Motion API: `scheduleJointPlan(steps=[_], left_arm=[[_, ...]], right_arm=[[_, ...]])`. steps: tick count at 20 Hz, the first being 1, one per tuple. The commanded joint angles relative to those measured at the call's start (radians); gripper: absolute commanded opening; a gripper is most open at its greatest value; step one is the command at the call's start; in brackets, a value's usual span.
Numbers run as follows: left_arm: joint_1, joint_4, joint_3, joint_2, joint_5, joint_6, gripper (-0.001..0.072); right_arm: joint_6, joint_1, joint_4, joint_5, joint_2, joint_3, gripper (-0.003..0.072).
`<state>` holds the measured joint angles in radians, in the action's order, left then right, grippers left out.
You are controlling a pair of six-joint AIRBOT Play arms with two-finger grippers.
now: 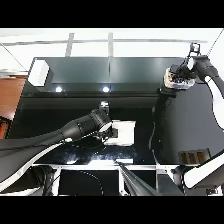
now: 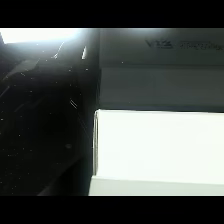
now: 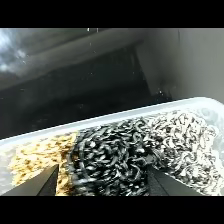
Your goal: Fold the box and place the chain.
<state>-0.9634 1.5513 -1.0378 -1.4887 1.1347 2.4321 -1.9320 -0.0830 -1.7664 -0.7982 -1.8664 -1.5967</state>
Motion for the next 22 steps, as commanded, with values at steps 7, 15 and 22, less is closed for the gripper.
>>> scheduleJointPlan(steps=[7, 15, 22], left_arm=[[0.0, 0.0, -0.001, 0.0, 0.0, 0.0, 0.0028], [0.0, 0.0, -0.001, 0.0, 0.0, 0.0, 0.0027], [0.0, 0.0, -0.001, 0.0, 0.001, 0.0, 0.0028]], right_arm=[[0.003, -0.018, 0.036, -0.076, -0.024, -0.017, 0.0039], [0.154, -0.022, 0.043, -0.152, 0.118, -0.106, 0.0031], [0.303, -0.039, 0.056, -0.193, 0.399, -0.106, 0.0032]])
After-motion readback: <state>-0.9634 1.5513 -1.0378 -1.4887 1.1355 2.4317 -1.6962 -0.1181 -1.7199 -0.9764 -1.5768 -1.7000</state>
